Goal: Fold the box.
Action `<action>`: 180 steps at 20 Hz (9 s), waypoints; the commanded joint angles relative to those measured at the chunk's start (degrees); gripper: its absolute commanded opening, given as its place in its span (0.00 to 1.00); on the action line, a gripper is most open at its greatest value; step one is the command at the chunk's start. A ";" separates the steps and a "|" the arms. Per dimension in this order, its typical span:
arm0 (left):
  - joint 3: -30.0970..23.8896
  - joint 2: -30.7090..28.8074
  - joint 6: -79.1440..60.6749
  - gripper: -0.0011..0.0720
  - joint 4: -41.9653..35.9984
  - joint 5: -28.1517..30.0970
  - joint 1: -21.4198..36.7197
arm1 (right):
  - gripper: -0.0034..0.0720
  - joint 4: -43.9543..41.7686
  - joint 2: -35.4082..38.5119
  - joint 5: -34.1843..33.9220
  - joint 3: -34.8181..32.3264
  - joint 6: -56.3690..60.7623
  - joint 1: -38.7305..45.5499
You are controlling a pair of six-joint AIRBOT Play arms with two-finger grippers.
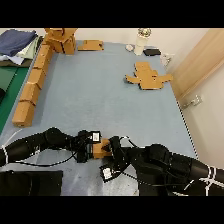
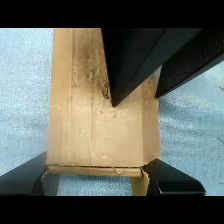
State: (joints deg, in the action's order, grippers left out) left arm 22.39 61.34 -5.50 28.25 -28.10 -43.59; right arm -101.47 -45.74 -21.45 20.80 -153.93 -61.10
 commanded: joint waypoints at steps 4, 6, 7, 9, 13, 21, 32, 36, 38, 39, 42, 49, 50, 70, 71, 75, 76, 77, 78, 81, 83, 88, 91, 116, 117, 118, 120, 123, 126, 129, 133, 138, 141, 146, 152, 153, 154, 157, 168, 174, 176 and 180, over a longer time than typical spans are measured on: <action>0.04 -0.02 -0.02 0.66 0.00 0.02 0.00 | 0.39 3.41 1.81 0.46 0.09 0.00 0.02; 0.04 -0.02 -0.02 0.66 0.00 0.00 0.00 | 0.39 3.58 2.45 0.46 0.09 -0.02 -0.02; 0.04 -0.02 -0.02 0.66 0.02 0.04 0.00 | 0.39 3.61 2.82 0.46 0.09 0.00 -0.02; 0.04 -0.02 -0.02 0.66 0.00 0.04 0.00 | 0.39 3.82 3.63 0.50 0.09 -0.02 -0.02; 0.04 -0.02 -0.02 0.66 0.00 0.04 0.00 | 0.37 5.33 5.62 0.74 0.09 -0.02 -0.02; 0.04 -0.02 -0.02 0.66 0.00 0.02 0.00 | 0.31 7.80 5.90 4.00 0.09 0.00 0.04; 0.04 -0.02 -0.02 0.66 0.00 0.02 0.00 | 0.25 6.78 2.25 3.80 0.09 0.00 -0.02; 0.04 -0.02 -0.02 0.66 0.00 0.02 0.00 | 0.25 4.13 2.25 1.64 0.09 -0.02 -0.07; 0.04 -0.02 -0.02 0.66 0.00 0.02 0.00 | 0.26 3.32 2.25 1.44 0.09 -0.02 -0.07; 0.04 -0.02 -0.02 0.66 0.00 0.02 0.00 | 0.26 2.93 2.25 1.42 0.09 -0.02 -0.07; 0.04 -0.02 -0.02 0.66 0.00 0.02 0.00 | 0.26 0.20 2.25 0.31 0.09 -0.02 -0.07; 0.04 -0.02 -0.02 0.66 0.02 0.04 0.00 | 0.50 -0.33 3.08 -1.68 0.11 -0.02 -0.04; 0.04 -0.02 -0.02 0.66 0.00 0.04 0.00 | 0.50 -0.24 3.65 -1.73 0.22 -0.02 -0.02; 0.04 -0.02 -0.02 0.66 0.00 0.02 0.00 | 0.05 -25.81 14.64 22.14 -12.41 91.60 0.33; 0.04 -0.02 -0.02 0.66 0.02 0.04 0.00 | 0.05 -25.81 13.86 21.92 -12.41 91.60 0.33; 0.04 -0.02 -0.02 0.66 0.00 0.02 0.00 | 0.05 -25.81 10.29 20.26 -12.41 93.09 0.28; 0.04 -0.02 -0.02 0.66 0.00 0.02 0.00 | 0.05 -25.83 9.84 19.61 -12.41 93.09 0.26; 0.04 -0.02 -0.02 0.66 0.00 0.02 0.00 | 0.05 -25.83 9.62 19.06 -12.41 93.09 0.26; 0.04 -0.02 -0.02 0.66 0.00 0.02 0.00 | 0.05 -25.79 9.60 18.73 -12.41 93.07 0.26; 0.04 -0.02 -0.02 0.66 0.00 0.02 0.00 | 0.05 -25.16 9.51 17.84 -12.44 93.07 0.28; 0.04 -0.02 -0.02 0.66 0.00 0.02 0.00 | 0.05 -24.98 8.35 17.68 -12.44 93.07 0.28; 0.04 -0.02 -0.02 0.66 0.00 0.02 0.00 | 0.05 -25.00 4.33 17.27 -12.41 93.07 0.28; 0.04 -0.02 -0.02 0.66 0.00 0.02 0.00 | 0.05 -24.94 4.15 17.35 -12.41 93.04 0.28; 0.04 -0.02 0.00 0.66 -0.02 0.24 0.00 | 0.05 14.14 4.57 -37.31 9.60 113.94 21.81; 0.04 -0.02 0.00 0.66 -0.02 0.26 0.00 | 0.05 14.10 4.42 -37.29 9.60 114.73 21.81; 0.04 -0.02 0.00 0.66 0.00 0.31 0.00 | 0.05 14.10 4.24 -37.29 9.60 115.60 21.81; 0.04 -0.02 0.00 0.66 -0.02 0.17 0.00 | 0.05 14.21 3.98 -37.27 9.60 116.69 21.84; 0.04 -0.02 0.57 0.66 -0.24 -0.22 0.00 | 0.05 14.21 3.37 -37.27 9.60 116.67 21.84; 0.37 -0.04 1.25 0.66 -0.48 -0.92 0.00 | 0.05 14.27 2.69 -37.27 9.60 116.67 21.84; 2.19 -0.44 7.87 0.66 -0.42 -0.90 0.02 | 0.05 14.88 2.25 -37.29 9.60 116.65 21.84; 5.35 -1.86 20.68 0.66 0.48 1.01 2.93 | 0.05 16.87 2.23 -37.31 9.60 116.63 21.84; 8.02 -1.33 25.75 0.66 0.50 15.13 16.33 | 0.05 19.12 2.23 -37.29 9.60 116.63 21.84; 12.50 2.40 25.66 0.66 0.52 21.09 26.12 | 0.05 19.39 2.23 -37.29 9.60 116.63 21.84; 27.47 16.94 26.47 0.66 0.46 21.00 36.68 | 0.05 22.95 2.23 -37.27 9.60 116.63 21.84; 44.57 34.03 33.99 0.66 0.46 20.98 41.31 | 0.05 24.65 2.23 -37.27 9.60 116.63 21.84; 46.25 35.52 35.67 0.66 0.48 20.92 41.92 | 0.05 24.79 2.23 -37.27 9.60 116.63 21.84; 47.39 36.37 35.89 0.66 0.50 20.55 42.36 | 0.05 25.03 2.23 -37.27 9.60 116.63 21.84; 50.58 38.27 35.82 0.66 3.78 20.44 42.99 | 0.05 26.75 2.23 -36.63 9.62 116.63 21.84; 53.94 41.05 39.82 0.66 11.02 16.09 44.39 | 0.05 27.74 2.23 -32.54 9.62 116.63 21.84; 53.90 41.18 50.73 0.66 20.85 13.33 45.75 | 0.05 27.74 2.23 -32.54 9.62 116.63 21.84; 53.90 41.31 53.24 0.66 24.09 11.82 45.97 | 0.05 27.74 2.23 -32.54 9.62 116.63 21.84; 53.92 41.55 61.70 0.66 30.80 10.80 46.66 | 0.05 27.74 2.23 -32.54 9.62 116.63 21.84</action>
State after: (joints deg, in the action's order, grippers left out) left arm 76.31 102.67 49.45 53.56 -15.86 2.52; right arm -73.71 -43.48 -54.04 30.35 -37.30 -39.29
